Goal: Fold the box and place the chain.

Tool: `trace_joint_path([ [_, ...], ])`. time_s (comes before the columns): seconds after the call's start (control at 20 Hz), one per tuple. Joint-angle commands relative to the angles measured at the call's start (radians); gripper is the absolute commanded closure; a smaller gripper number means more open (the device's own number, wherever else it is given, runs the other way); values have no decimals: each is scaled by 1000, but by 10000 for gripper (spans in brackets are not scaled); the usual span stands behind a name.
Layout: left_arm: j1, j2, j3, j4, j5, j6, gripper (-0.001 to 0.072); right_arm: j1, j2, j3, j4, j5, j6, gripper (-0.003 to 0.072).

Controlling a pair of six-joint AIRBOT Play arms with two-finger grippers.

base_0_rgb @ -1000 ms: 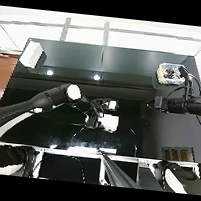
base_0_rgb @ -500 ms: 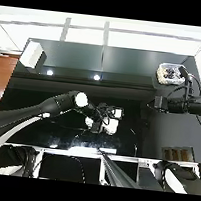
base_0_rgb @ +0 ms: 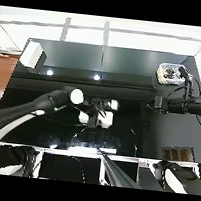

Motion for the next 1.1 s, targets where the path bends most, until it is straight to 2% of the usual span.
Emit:
trace_joint_path([
  [0.0,165,70,1,207,-30,-344,428,0,1,1,0,2,0,675],
  [0.2,478,160,1,424,-113,-671,426,0,1,1,-2,-4,-1,674],
  [0.3,658,179,1,471,-135,-763,426,0,1,1,-3,-8,-1,674],
  [0.5,946,161,1,494,-47,-761,418,0,1,1,-3,-15,-1,674],
  [0.75,1095,125,29,469,127,-682,419,0,1,1,0,-40,0,675],
  [0.9,1146,-3,152,389,79,-681,418,0,1,1,0,-54,0,675],
  [1.05,1147,-123,272,333,53,-636,414,0,1,1,0,-55,0,674],
])
